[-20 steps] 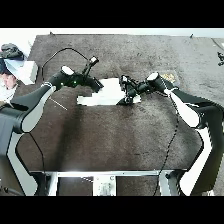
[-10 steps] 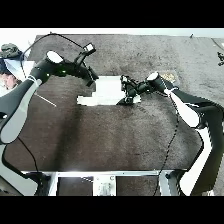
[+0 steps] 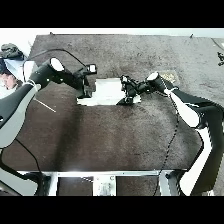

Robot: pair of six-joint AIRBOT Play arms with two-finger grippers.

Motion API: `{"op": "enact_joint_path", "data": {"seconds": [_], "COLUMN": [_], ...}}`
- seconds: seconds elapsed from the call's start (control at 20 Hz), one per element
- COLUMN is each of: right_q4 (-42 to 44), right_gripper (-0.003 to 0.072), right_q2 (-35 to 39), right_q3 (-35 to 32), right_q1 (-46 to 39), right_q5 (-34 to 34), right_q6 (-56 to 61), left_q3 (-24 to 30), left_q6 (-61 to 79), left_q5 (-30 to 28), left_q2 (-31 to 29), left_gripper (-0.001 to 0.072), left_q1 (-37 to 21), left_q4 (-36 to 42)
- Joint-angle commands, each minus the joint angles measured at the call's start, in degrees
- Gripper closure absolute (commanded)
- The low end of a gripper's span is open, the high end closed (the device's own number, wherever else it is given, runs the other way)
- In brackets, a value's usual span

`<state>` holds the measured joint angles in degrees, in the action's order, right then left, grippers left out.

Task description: Fold the box and place the chain.

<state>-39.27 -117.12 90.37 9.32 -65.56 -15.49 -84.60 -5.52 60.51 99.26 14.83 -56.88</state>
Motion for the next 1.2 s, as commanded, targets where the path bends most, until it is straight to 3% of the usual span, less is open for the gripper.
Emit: {"op": "enact_joint_path", "data": {"seconds": [0.0,0.05,0.55,0.75,0.8,0.85,0.95,1.0,1.1,1.15], "right_q4": [0.04,0.04,0.04,0.04,0.04,0.04,0.04,0.04,0.04,0.04], "right_gripper": [0.034,0.034,0.034,0.034,0.034,0.034,0.034,0.034,0.034,0.034], "right_q2": [0.02,0.02,0.02,0.02,0.02,0.02,0.02,0.02,0.02,0.02], "right_q3": [-0.02,-0.02,-0.02,-0.02,-0.02,-0.02,-0.02,-0.02,-0.02,-0.02], "right_q1": [0.0,0.0,0.0,0.0,0.0,0.0,0.0,0.0,0.02,0.0], "right_q5": [-0.02,-0.02,0.0,0.0,0.0,0.0,0.0,0.0,0.0,0.0], "right_q6": [0.04,0.04,0.04,0.04,0.04,0.04,0.04,0.04,0.04,0.04], "left_q3": [4.94,5.75,5.7,5.73,5.73,5.73,5.73,5.73,5.73,5.73], "left_q6": [4.63,4.55,4.13,4.11,4.04,4.04,4.02,4.0,3.89,3.85], "left_q5": [-6.58,-8.85,-8.94,-8.09,-7.61,-7.13,-6.88,-6.91,-7.02,-7.02], "left_q2": [-0.07,0.24,2.95,2.95,2.95,2.95,2.95,2.95,2.95,2.95], "left_gripper": [-0.0004,-0.0003,-0.0003,0.0067,0.0107,0.0196,0.0214,0.0328,0.037,0.0448], "left_q1": [1.6,2.43,3.34,3.34,3.34,3.34,3.34,3.34,3.34,3.34], "left_q4": [-1.01,-1.01,2.03,2.01,2.01,2.01,2.01,2.01,2.03,2.03]}}
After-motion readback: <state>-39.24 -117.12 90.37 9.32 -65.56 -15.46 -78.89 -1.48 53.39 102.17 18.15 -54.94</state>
